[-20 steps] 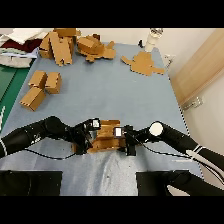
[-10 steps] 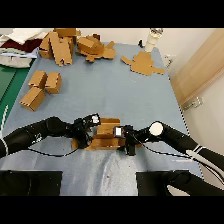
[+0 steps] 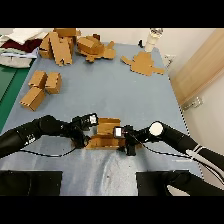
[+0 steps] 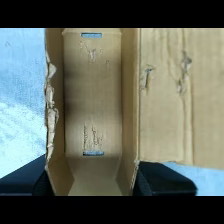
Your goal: Fold the box.
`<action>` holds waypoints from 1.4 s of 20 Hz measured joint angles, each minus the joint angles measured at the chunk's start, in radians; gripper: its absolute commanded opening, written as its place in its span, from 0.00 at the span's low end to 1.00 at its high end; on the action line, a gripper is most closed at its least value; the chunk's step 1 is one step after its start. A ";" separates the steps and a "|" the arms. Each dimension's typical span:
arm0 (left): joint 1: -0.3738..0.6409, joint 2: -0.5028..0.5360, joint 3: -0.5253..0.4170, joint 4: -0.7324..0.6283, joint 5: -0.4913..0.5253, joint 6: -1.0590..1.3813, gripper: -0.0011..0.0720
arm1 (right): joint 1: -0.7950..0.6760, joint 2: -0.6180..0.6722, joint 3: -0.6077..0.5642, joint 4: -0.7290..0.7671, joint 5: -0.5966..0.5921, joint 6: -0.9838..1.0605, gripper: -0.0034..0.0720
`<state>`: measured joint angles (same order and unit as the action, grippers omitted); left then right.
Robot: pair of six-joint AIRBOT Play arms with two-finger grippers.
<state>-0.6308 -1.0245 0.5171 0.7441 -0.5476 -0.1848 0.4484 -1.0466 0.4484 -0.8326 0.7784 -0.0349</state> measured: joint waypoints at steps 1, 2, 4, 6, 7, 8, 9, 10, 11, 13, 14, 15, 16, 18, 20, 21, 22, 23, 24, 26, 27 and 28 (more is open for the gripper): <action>0.001 0.004 -0.001 0.006 -0.018 -0.003 0.59 | 0.000 0.000 0.000 0.000 0.000 0.000 0.79; 0.003 0.006 -0.002 0.013 -0.026 -0.003 0.59 | 0.000 0.000 0.000 0.000 0.000 0.000 0.79; 0.013 0.010 -0.004 0.026 -0.041 -0.007 0.59 | 0.000 0.000 0.000 0.000 0.000 0.000 0.79; 0.035 0.013 -0.005 0.035 -0.048 -0.010 0.59 | 0.000 0.000 0.000 0.000 0.000 0.000 0.79; 0.050 0.013 -0.005 0.038 -0.055 -0.010 0.59 | 0.000 0.000 0.000 0.000 0.000 0.000 0.79; 0.069 0.014 -0.005 0.039 -0.063 -0.010 0.59 | 0.000 0.000 0.000 0.000 0.000 0.000 0.79; 0.088 0.014 -0.005 0.042 -0.069 -0.010 0.59 | 0.000 0.000 0.000 0.000 0.000 0.000 0.79; 0.108 0.014 -0.005 0.045 -0.080 -0.010 0.59 | 0.000 0.000 0.000 0.000 0.000 0.000 0.79; 0.124 0.014 -0.005 0.045 -0.095 -0.010 0.59 | 0.000 0.000 0.000 0.000 0.000 0.000 0.79; 0.145 0.014 -0.005 0.048 -0.130 -0.010 0.59 | 0.000 0.000 0.000 0.000 0.000 0.000 0.79; 0.152 0.014 -0.005 0.048 -0.143 -0.010 0.59 | 0.000 0.000 0.000 0.000 0.000 0.000 0.79; 0.157 0.014 -0.007 0.048 -0.155 -0.010 0.59 | 0.000 0.000 0.000 0.000 0.000 0.000 0.79; 0.161 0.014 -0.010 0.049 -0.162 -0.011 0.59 | 0.000 0.000 0.000 0.000 0.000 0.000 0.79; 0.164 0.014 -0.016 0.049 -0.171 -0.011 0.59 | 0.000 0.000 0.000 -0.001 0.000 0.000 0.79; 0.167 0.014 -0.018 0.049 -0.178 -0.014 0.59 | 0.000 0.000 0.000 -0.002 0.000 0.000 0.79; 0.167 0.014 -0.019 0.049 -0.178 -0.015 0.59 | 0.000 0.000 0.000 -0.002 0.000 0.000 0.79; 0.168 0.014 -0.020 0.050 -0.181 -0.017 0.59 | 0.000 0.000 0.000 -0.003 0.000 0.000 0.79; 0.168 0.014 -0.021 0.049 -0.182 -0.017 0.59 | 0.000 0.000 0.000 -0.006 0.000 0.000 0.79; 0.168 0.014 -0.021 0.049 -0.183 -0.018 0.59 | 0.000 0.000 0.000 -0.007 0.000 0.000 0.79; 0.168 0.014 -0.021 0.049 -0.184 -0.018 0.59 | 0.000 0.000 0.000 -0.013 0.000 0.000 0.72; 0.168 0.014 -0.021 0.049 -0.184 -0.018 0.59 | 0.000 0.000 0.000 -0.018 0.000 0.000 0.72; 0.168 0.014 -0.021 0.049 -0.184 -0.018 0.59 | 0.000 0.000 0.000 -0.021 0.000 0.000 0.72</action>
<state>-0.4625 -1.0107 0.4957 0.7933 -0.7319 -0.2028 0.4484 -1.0466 0.4488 -0.8539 0.7780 -0.0349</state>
